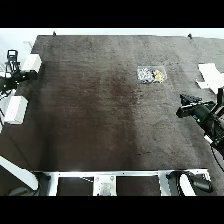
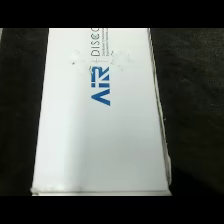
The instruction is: Fold the box and place the chain.
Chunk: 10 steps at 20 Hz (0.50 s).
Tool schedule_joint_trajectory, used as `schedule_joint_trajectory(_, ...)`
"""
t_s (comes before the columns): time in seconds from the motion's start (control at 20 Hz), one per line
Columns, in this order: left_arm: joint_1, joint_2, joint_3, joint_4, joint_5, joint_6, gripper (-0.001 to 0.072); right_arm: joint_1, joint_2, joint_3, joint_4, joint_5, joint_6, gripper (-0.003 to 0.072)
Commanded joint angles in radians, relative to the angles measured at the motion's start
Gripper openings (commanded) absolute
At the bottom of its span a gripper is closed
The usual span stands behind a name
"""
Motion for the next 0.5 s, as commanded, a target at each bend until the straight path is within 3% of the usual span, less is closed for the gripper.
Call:
schedule_joint_trajectory(0.0,0.004,-0.020,0.000,0.002,0.043,0.006,0.0019,0.000,0.000,-0.001,0.004,0.000,0.000,0.0006)
schedule_joint_trajectory(0.45,0.004,-0.064,0.000,-0.001,0.056,0.006,0.0020,0.000,0.000,-0.001,0.029,0.000,0.000,0.0006)
